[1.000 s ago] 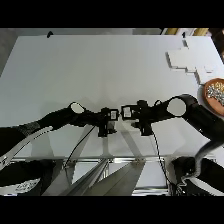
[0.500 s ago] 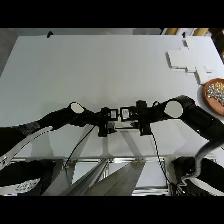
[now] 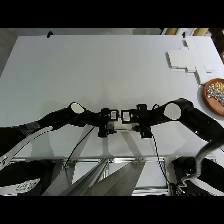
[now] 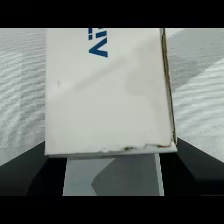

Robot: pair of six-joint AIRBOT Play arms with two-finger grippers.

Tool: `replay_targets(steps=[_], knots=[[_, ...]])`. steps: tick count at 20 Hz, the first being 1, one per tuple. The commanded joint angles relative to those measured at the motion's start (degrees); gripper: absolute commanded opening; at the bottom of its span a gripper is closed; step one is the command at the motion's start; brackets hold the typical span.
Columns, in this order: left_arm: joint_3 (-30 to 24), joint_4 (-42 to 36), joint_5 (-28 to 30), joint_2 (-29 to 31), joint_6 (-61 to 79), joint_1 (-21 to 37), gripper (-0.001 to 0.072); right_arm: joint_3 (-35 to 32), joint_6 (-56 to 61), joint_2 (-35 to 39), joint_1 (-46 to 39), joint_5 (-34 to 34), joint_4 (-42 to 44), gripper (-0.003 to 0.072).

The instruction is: Fold the box and place the chain.

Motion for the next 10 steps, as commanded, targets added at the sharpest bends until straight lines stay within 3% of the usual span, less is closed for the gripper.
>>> replay_targets(steps=[1,6,10], knots=[[-0.02,-0.17,0.42,0.04,-0.09,0.0,0.0092,-0.28,0.0,0.0,0.07,2.19,1.36,0.0332],[-0.02,-0.17,0.42,0.04,-0.09,0.0,0.0092,-0.26,-0.02,0.9,0.0,2.12,5.86,0.0337],[-0.02,-0.17,0.42,0.04,-0.09,0.0,0.0092,-0.26,-0.02,2.1,0.0,2.05,5.88,0.0147]])
